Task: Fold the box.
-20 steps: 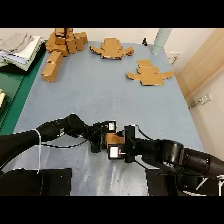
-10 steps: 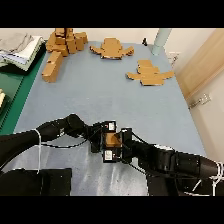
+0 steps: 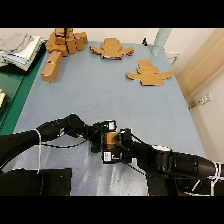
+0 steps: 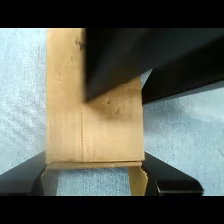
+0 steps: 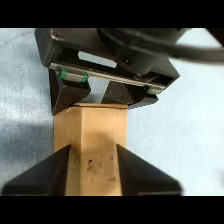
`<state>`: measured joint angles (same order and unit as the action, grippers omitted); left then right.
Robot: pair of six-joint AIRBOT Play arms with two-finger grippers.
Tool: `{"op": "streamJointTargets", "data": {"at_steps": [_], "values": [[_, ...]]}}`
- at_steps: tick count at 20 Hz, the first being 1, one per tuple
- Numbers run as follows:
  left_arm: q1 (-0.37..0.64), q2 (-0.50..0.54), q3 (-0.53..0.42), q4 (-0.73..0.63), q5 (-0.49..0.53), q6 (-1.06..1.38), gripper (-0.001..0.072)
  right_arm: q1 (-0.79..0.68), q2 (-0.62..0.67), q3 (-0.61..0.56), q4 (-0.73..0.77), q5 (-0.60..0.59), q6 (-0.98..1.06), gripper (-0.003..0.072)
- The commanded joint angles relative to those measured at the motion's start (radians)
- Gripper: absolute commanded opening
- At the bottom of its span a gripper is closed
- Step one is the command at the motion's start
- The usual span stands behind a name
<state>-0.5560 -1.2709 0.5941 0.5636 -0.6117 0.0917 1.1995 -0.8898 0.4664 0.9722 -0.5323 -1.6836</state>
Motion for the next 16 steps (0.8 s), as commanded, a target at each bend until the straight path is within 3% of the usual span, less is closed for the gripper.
{"op": "streamJointTargets", "data": {"at_steps": [1, 11, 16], "values": [[0.001, -0.001, 0.0, 0.002, 0.0, 0.005, 0.0448, -0.001, -0.001, 0.0, -0.006, -0.003, 0.001, 0.0298], [0.001, -0.001, 0.0, 0.002, 0.0, 0.005, 0.0448, 0.029, 0.005, 0.002, 0.005, -0.003, 0.001, 0.0297], [0.001, -0.001, 0.0, 0.002, 0.0, 0.005, 0.0448, 0.03, 0.075, 0.002, 0.0, -0.015, 0.0, 0.0297]]}}
